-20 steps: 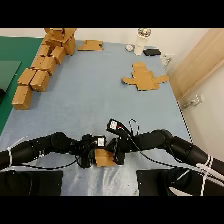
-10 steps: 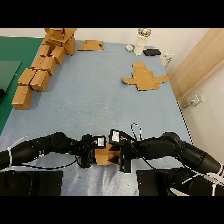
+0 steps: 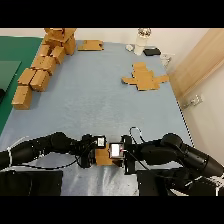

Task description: Fold the box.

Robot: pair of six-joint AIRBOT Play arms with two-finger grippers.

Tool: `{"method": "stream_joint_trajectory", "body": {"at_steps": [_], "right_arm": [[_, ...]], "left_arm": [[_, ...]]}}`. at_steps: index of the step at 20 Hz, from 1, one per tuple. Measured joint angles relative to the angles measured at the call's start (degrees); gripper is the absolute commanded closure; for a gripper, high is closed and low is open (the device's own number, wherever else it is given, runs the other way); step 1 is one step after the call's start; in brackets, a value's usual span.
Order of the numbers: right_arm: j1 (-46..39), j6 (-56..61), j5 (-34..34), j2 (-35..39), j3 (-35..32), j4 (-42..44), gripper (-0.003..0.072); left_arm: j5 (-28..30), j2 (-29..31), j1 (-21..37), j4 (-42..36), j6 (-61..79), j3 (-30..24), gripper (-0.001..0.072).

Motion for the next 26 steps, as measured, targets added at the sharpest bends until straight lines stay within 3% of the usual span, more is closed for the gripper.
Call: {"method": "stream_joint_trajectory", "body": {"at_steps": [8, 15, 17, 23, 26], "right_arm": [[12.2, 16.4, 10.0, 0.0, -2.4, -19.9, 0.0279], [23.1, 39.2, 11.1, 0.0, -3.4, -43.1, 0.029], [24.9, 43.2, 11.1, 0.0, -3.5, -46.7, 0.045], [26.7, 47.6, 10.8, 0.0, -3.5, -50.8, 0.0469], [26.9, 48.2, 10.7, 0.1, -3.3, -51.3, 0.0535]], "left_arm": [[0.0, 0.0, 0.0, 0.0, 0.0, 0.0, 0.023], [0.0, 0.0, 0.0, 0.0, 0.0, 0.0, 0.023], [0.0, 0.0, 0.0, 0.0, 0.0, 0.0, 0.023], [0.0, 0.0, 0.0, 0.0, 0.0, 0.0, 0.023], [0.0, 0.0, 0.0, -0.1, -0.2, 0.0, 0.023]]}}
